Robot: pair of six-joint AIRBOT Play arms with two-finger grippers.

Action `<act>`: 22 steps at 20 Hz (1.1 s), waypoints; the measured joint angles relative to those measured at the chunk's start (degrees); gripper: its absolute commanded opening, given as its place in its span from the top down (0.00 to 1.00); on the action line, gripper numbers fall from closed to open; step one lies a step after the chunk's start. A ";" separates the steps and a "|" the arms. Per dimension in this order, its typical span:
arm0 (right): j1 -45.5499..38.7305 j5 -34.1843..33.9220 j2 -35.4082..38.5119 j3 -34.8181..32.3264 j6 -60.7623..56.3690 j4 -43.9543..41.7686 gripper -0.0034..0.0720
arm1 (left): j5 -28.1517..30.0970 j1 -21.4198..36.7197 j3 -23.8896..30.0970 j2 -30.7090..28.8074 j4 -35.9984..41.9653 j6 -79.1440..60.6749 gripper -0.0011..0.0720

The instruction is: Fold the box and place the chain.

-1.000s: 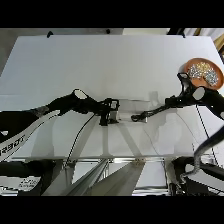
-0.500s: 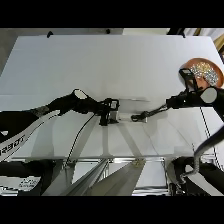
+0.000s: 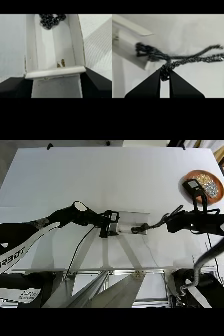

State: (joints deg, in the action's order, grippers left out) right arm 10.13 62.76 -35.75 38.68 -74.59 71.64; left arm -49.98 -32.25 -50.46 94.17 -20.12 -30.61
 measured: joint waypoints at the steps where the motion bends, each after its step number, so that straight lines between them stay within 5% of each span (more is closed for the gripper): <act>1: 1.36 0.22 0.81 0.00 0.02 -1.22 0.94 | 0.00 0.00 0.00 0.00 0.00 0.00 0.79; 11: 16.02 -9.84 1.42 -0.02 -0.44 -6.88 0.94 | 0.00 0.00 0.00 0.00 -0.02 0.00 0.79; 22: 24.96 -22.38 -18.80 0.00 -0.59 -9.38 0.94 | 0.00 0.00 0.00 0.00 -0.02 0.00 0.79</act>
State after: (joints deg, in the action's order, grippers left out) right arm 35.09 40.38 -54.54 38.68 -75.18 62.26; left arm -49.98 -32.25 -50.46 94.17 -20.14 -30.61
